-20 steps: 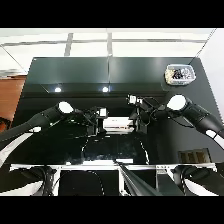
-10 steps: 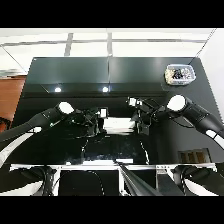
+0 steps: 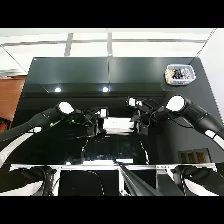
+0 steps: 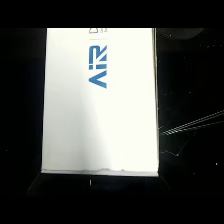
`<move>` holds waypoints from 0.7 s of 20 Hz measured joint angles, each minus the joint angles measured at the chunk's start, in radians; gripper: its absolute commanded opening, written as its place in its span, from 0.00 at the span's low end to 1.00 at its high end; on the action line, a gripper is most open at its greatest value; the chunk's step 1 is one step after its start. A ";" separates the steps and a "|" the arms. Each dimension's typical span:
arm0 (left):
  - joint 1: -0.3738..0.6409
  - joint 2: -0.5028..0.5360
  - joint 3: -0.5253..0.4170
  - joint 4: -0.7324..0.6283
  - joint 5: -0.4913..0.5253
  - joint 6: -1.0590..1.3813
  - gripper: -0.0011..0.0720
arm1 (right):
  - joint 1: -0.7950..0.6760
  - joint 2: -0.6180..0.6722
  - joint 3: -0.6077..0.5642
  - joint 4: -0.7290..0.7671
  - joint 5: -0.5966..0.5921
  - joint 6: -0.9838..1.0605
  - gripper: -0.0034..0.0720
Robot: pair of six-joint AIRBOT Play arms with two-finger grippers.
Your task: Fold the box and place the chain.
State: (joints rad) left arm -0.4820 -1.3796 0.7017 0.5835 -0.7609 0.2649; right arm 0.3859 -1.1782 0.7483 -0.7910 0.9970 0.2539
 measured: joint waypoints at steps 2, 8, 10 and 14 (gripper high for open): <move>0.000 0.000 0.000 0.000 0.000 0.000 0.49 | -0.010 0.013 0.007 -0.005 0.014 0.048 0.55; 0.000 0.000 0.000 0.000 0.000 0.000 0.49 | -0.103 0.084 0.023 0.024 0.101 0.347 0.07; 0.000 0.000 0.000 0.000 0.000 0.000 0.49 | -0.122 0.091 -0.001 0.060 0.132 0.444 0.07; 0.000 0.000 0.000 0.000 0.001 0.000 0.49 | -0.127 0.061 -0.080 0.278 0.120 0.533 0.07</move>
